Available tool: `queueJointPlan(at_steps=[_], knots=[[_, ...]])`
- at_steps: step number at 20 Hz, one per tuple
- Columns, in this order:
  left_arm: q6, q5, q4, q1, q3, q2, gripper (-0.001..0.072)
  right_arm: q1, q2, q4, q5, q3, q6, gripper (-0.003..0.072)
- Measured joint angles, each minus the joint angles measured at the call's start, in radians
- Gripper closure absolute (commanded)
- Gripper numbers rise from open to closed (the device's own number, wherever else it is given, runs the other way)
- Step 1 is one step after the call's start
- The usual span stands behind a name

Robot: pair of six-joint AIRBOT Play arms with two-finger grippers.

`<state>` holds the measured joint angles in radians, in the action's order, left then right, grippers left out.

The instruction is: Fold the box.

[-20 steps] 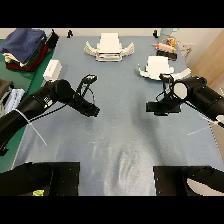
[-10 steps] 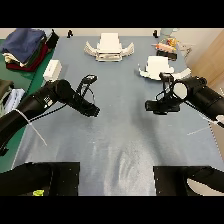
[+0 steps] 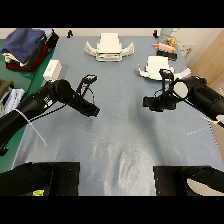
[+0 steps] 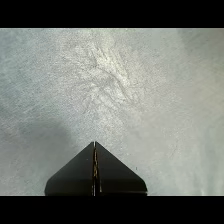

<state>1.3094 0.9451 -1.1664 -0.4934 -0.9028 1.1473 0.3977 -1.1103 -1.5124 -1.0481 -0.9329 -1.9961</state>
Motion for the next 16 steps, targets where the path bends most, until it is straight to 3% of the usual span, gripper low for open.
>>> queueJointPlan(at_steps=[4,6,7,8,9,13,16], knots=[[0.0,0.0,0.0,0.0,0.0,0.0,0.0695,-0.017,-0.015,-0.027,0.101,-0.019,-0.002,0.068],[0.0,0.0,0.0,0.0,0.0,0.0,0.0695,-0.104,-0.062,-0.082,0.113,-0.094,0.006,0.0678],[0.0,0.0,0.0,0.0,0.0,0.0,0.0695,-0.174,-0.101,-0.089,0.111,-0.156,0.033,0.0563],[0.0,0.0,0.0,0.0,0.0,0.0,0.0695,-0.251,-0.148,-0.079,0.101,-0.224,0.074,0.0363],[0.0,0.0,0.0,0.0,0.0,0.0,0.0695,-0.34,-0.207,-0.053,0.097,-0.309,0.134,0.026],[0.0,0.0,0.0,0.0,0.0,0.0,0.0695,-0.658,-0.482,0.188,0.065,-0.672,0.356,0.026],[0.0,0.0,0.0,0.0,0.0,0.0,0.0695,-0.801,-0.67,0.349,0.062,-0.877,0.462,0.0261]])
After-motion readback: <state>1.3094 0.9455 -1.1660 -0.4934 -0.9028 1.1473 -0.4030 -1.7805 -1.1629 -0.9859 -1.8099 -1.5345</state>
